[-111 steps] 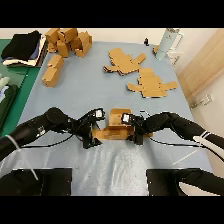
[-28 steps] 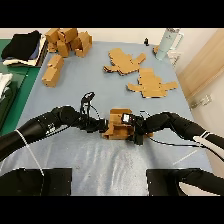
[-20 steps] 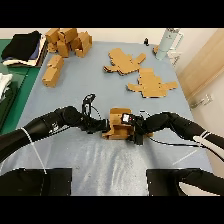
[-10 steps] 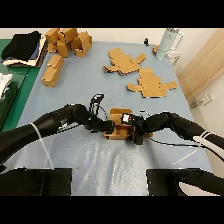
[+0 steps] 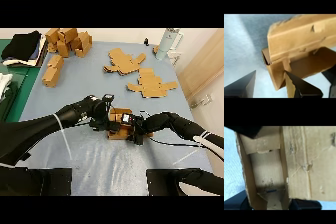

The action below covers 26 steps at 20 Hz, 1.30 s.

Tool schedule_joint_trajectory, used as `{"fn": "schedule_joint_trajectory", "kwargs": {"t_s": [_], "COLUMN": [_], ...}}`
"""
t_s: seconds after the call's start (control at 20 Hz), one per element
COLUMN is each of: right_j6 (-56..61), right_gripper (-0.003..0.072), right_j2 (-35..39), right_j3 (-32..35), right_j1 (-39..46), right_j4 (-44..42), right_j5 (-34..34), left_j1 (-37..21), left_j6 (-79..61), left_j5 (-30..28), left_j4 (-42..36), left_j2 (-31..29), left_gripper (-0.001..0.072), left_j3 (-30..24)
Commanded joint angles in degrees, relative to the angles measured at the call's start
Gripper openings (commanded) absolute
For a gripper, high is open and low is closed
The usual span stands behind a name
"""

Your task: Fold the box.

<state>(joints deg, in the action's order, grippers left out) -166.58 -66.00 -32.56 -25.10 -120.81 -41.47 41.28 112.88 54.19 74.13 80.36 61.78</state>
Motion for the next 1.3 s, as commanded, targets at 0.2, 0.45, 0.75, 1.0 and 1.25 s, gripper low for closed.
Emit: {"fn": "schedule_joint_trajectory", "kwargs": {"t_s": [0.2,0.45,0.75,1.0,1.25], "right_j6": [0.0,0.0,0.0,0.0,0.0], "right_gripper": [0.0506,0.0506,0.0506,0.0506,0.0506], "right_j2": [0.0,0.0,0.0,0.0,0.0], "right_j3": [0.0,0.0,0.0,0.0,0.0], "right_j1": [0.0,0.0,0.0,0.0,0.0], "right_j4": [0.0,0.0,0.0,0.0,0.0], "right_j5": [0.0,0.0,0.0,0.0,0.0], "left_j1": [2.7,5.1,5.6,6.6,6.6], "left_j6": [8.2,13.1,18.4,20.7,21.5], "left_j5": [7.8,9.2,10.3,10.5,12.0], "left_j4": [5.7,8.3,11.0,14.4,14.4], "left_j2": [7.9,12.8,14.7,14.7,14.6], "left_gripper": [0.0534,0.0533,0.0287,0.0016,0.0017], "left_j3": [9.3,12.2,12.6,13.9,13.9]}}
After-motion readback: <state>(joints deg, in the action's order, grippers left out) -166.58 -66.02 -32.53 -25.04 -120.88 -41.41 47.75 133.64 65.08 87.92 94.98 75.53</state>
